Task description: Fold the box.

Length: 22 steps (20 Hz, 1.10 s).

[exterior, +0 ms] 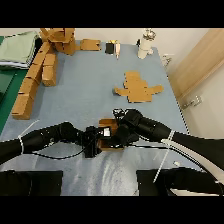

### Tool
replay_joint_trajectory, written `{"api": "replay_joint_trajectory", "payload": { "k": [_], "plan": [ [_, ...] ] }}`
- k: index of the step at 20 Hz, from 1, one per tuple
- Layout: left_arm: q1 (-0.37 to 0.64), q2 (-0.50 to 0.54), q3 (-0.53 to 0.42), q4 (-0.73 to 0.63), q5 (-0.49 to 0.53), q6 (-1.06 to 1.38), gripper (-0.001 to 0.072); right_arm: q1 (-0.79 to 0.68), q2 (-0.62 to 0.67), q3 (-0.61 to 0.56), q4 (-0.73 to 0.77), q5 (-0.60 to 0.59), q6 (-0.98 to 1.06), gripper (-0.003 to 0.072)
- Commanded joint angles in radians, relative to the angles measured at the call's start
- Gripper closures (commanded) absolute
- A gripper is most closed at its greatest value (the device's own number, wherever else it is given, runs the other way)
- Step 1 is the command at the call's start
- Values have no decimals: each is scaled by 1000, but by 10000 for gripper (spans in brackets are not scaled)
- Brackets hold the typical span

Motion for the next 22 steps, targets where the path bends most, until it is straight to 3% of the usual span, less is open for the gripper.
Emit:
{"api": "replay_joint_trajectory", "payload": {
  "k": [1, 9, 10, 12, 14, 15, 17, 18, 22],
  "plan": [
    [0, 0, -1, 1, -2, 0, 462, 0, 0, 1, -1, -8, 1, 268],
    [0, 0, -1, 1, -2, 0, 462, -3, 0, 1, -3, -8, 19, 269],
    [0, 0, -1, 1, -2, 0, 462, -3, -1, 1, -2, -8, 20, 313],
    [0, 0, -1, 1, -2, 0, 462, -2, -2, 1, -2, -9, 19, 660],
    [0, 0, -1, 1, -2, 0, 462, -2, -2, 1, -2, -8, 19, 681],
    [0, 0, -1, 1, -2, 0, 462, -2, -1, 1, -2, -9, 19, 631],
    [0, 0, -1, 1, -2, 0, 462, -3, 5, 1, -2, -9, 18, 166],
    [0, 0, -1, 1, -2, 0, 462, -3, 10, 1, -2, -9, 16, 124],
    [0, 0, -1, 1, -2, 0, 462, -3, 45, 1, -10, -35, 16, 124]
  ]
}}
